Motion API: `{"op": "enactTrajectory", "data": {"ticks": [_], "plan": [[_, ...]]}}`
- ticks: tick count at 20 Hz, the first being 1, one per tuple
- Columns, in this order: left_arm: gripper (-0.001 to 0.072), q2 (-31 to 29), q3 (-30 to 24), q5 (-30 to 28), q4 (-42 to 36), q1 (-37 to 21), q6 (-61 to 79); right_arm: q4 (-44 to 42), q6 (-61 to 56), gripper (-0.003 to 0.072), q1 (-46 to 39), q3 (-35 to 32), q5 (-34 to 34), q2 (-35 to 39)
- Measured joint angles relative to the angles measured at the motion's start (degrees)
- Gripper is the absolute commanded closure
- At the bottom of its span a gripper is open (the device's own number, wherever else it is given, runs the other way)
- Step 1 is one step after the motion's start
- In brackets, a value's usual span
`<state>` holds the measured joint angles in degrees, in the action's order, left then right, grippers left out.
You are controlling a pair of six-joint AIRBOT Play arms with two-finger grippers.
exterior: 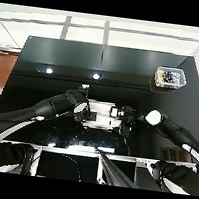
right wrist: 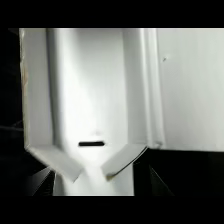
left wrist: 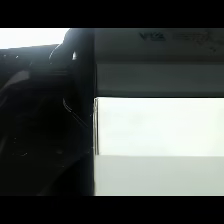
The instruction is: Fold the box and place the chain.
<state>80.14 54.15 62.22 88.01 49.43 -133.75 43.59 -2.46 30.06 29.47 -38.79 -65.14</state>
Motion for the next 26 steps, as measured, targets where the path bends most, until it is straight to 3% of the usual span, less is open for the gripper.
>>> {"op": "enactTrajectory", "data": {"ticks": [2, 4, 5, 6, 8, 9, 10, 15, 21, 22, 23, 24, 25, 26], "plan": [[0.0684, 0.0, 0.02, 0.31, 0.0, 0.0, 0.57, 1.68, -1.09, -0.0022, 0.0, 0.0, -1.64, 1.05], [0.0684, 0.0, 0.02, 0.31, 0.0, 0.0, 0.9, 1.62, -1.09, 0.0077, 0.0, 0.0, -2.49, 1.6], [0.0684, 0.0, 0.0, 0.2, 0.0, 0.0, 1.01, 0.87, -0.55, 0.008, 0.04, 0.0, -2.8, 1.77], [0.0683, 0.0, 0.0, 0.15, 0.0, 0.0, 1.07, -0.2, 0.35, 0.02, 0.04, 0.0, -2.99, 1.86], [0.0684, 0.0, 0.0, -0.09, -0.02, 0.0, 1.2, -2.51, 1.77, 0.0228, 0.04, 0.0, -3.19, 2.01], [0.0683, 0.0, 0.02, -0.13, -0.04, 0.0, 1.22, -3.5, 2.32, 0.039, 0.04, 0.0, -3.21, 1.99], [0.0683, 0.0, 0.0, -0.22, -0.07, 0.0, 1.29, -4.44, 2.62, 0.0503, 0.04, 0.0, -3.32, 1.92], [0.0683, 0.0, 0.0, -0.5, -0.44, 0.0, 1.38, -8.59, 3.28, 0.0507, 1.31, 0.0, -2.49, 0.7], [0.0683, 0.0, 0.0, -1.36, -1.31, 0.0, 1.33, -14.34, 3.1, 0.0504, 4.98, 0.0, 4.17, -1.64], [0.0683, 0.0, 0.0, -1.55, -1.4, 0.0, 1.31, -14.38, 3.08, 0.0347, 5.2, 0.0, 4.46, -1.77], [0.0684, 0.0, 0.0, -1.66, -1.49, -0.02, 1.31, -14.49, 2.82, 0.0242, 5.33, 0.0, 4.85, -1.86], [0.0683, 0.0, 0.0, -1.77, -1.53, 0.0, 1.36, -14.43, 2.49, 0.0361, 5.44, 0.0, 5.44, -1.92], [0.0683, 0.0, 0.0, -1.77, -1.53, 0.0, 1.27, -14.38, 1.92, 0.0433, 5.51, 0.0, 5.99, -1.99], [0.0683, 0.0, 0.0, -1.88, -1.57, -0.02, 1.14, -14.29, 1.33, 0.0304, 5.55, 0.0, 6.62, -2.01]]}}
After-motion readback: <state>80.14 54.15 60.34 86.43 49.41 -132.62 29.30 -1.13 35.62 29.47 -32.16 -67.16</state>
